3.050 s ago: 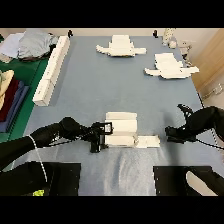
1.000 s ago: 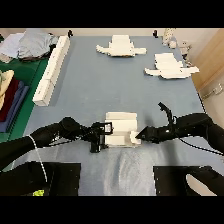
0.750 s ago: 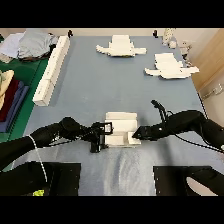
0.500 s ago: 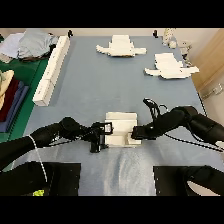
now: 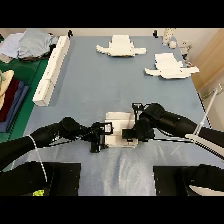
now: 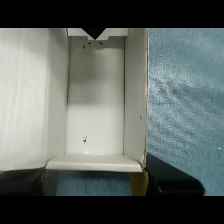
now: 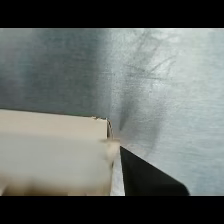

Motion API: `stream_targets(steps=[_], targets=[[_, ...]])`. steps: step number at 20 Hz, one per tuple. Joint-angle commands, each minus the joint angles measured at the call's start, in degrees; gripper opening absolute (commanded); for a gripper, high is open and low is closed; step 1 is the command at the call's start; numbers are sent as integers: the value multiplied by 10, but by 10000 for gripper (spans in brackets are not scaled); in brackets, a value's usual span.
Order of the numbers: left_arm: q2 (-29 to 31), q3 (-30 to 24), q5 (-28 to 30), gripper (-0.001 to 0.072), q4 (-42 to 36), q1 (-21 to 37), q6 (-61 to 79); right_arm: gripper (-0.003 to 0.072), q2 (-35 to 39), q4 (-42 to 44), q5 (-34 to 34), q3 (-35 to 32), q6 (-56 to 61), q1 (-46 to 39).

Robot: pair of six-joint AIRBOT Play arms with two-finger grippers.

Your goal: Fold the box.

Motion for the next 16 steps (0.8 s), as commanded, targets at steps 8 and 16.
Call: stream_targets(steps=[8, 16], targets=[[0, 0, 0, 471, 0, 0, 0, -3, -30, -37, -18, 14, 64, 13], [0, 0, 0, 471, 0, 0, 0, 510, -9, -9, -28, 27, 27, 13]])
